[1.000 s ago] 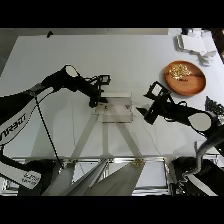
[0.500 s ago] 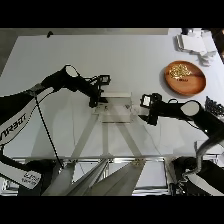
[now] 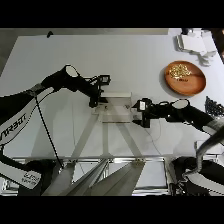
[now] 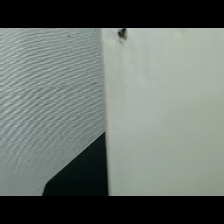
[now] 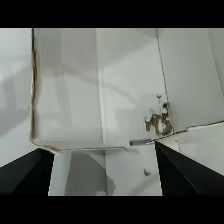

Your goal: Fold the box and place the chain.

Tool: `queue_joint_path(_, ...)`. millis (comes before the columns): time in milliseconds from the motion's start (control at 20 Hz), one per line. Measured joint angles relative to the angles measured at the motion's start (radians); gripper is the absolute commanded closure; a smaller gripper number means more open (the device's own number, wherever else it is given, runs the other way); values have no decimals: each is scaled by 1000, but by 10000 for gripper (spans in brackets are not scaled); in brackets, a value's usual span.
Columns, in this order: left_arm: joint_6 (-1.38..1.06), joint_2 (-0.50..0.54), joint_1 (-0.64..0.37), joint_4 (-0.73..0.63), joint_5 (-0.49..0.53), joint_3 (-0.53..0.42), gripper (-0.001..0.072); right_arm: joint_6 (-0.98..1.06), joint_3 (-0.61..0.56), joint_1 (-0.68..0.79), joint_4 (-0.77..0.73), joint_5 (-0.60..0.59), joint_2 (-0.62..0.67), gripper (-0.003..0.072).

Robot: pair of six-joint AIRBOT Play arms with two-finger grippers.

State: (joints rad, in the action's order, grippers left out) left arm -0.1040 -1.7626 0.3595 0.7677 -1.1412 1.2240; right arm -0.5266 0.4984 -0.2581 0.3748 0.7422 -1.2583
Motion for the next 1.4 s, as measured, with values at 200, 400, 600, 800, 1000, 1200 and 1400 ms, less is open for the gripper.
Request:
queue_joint_path(200, 0, 0, 0, 0, 0, 0, 702, 167, 0, -30, -48, -51, -7, -34)
queue_joint_path(400, 0, 0, 0, 0, 0, 0, 702, 386, 16, -39, 42, -89, -3, -34)
queue_joint_path(600, 0, 0, 0, 0, 0, 0, 702, 501, 51, -38, 147, -99, -2, -34)
queue_joint_path(800, 0, 0, 0, 0, 0, 0, 702, 446, 83, -24, 147, -93, -11, -24)
queue_joint_path(1000, 1, 0, 0, 0, 1, 0, 702, 311, 97, 10, 73, -50, -39, -27)
queue_joint_path(1200, 0, 0, 0, 0, 1, 0, 702, 161, 113, 53, 28, 0, -88, -27)
queue_joint_path(1400, 0, 0, 0, 0, 1, 0, 702, 51, 173, 73, -2, 76, -163, -27)
